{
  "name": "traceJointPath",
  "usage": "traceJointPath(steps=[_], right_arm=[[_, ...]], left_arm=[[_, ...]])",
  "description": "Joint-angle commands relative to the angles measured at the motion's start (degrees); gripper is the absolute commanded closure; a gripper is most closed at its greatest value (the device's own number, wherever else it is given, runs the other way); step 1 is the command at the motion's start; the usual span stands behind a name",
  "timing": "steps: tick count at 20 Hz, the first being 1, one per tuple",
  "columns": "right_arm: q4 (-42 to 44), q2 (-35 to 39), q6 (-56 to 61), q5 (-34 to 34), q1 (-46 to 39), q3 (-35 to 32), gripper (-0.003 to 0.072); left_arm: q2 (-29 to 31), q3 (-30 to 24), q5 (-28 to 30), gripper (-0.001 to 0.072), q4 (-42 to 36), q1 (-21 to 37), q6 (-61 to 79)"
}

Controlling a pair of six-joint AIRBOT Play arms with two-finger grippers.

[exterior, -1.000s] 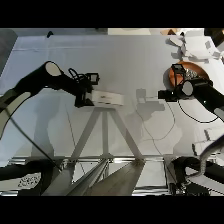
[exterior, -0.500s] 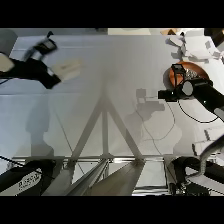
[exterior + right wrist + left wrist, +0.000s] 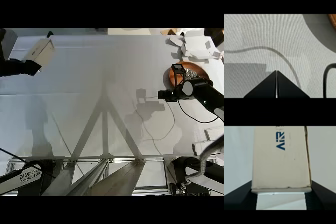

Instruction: Fold the box and place the chain.

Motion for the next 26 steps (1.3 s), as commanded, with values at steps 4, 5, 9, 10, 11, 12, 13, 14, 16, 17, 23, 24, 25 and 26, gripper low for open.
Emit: traceJointPath(steps=[4,5,9,10,11,12,13,14,16,17,23,24,25,26], right_arm=[[0.0,0.0,0.0,0.0,0.0,0.0,0.0676],[0.0,0.0,0.0,0.0,0.0,0.0,0.0676],[0.0,0.0,0.0,0.0,0.0,0.0,0.0676],[0.0,0.0,0.0,0.0,0.0,0.0,0.0676],[0.0,0.0,0.0,0.0,0.0,0.0,0.0676],[0.0,0.0,0.0,0.0,0.0,0.0,0.0676],[0.0,0.0,0.0,0.0,0.0,0.0,0.0676],[0.0,0.0,0.0,0.0,0.0,0.0,0.0676],[0.0,0.0,0.0,0.0,0.0,0.0,0.0676],[0.0,0.0,0.0,0.0,0.0,0.0,0.0676],[0.0,0.0,0.0,0.0,0.0,0.0,0.0676],[0.0,0.0,0.0,0.0,0.0,0.0,0.0676],[0.0,0.0,0.0,0.0,0.0,0.0,0.0676],[0.0,0.0,0.0,0.0,0.0,0.0,0.0676]], left_arm=[[-7.1,-7.5,11.9,0.0707,-0.2,1.0,-1.2],[-7.7,-8.5,12.0,0.0706,-0.2,1.0,-0.8],[-9.8,-9.4,12.2,0.0705,-0.2,1.0,-0.4],[-10.4,-9.4,11.9,0.0705,-0.2,1.0,-0.4],[-10.9,-9.4,11.6,0.0689,-0.2,1.0,-0.4],[-11.5,-9.4,11.4,0.0650,-0.2,1.0,-0.4],[-12.0,-9.4,11.1,0.0569,-0.2,1.0,-0.4],[-12.2,-9.4,11.1,0.0403,-0.2,1.0,-0.4],[-12.0,-9.4,11.2,-0.0011,-0.2,1.0,-0.4],[-11.7,-9.4,11.0,0.0004,-0.2,1.0,-0.4],[-5.7,-9.4,8.9,0.0004,-0.3,1.0,-0.2],[-4.1,-9.4,8.6,0.0005,-0.3,1.0,-0.2],[-2.6,-9.4,7.9,0.0005,-0.3,1.0,-0.2],[-0.9,-9.4,7.1,0.0005,-0.3,1.0,-0.2]])
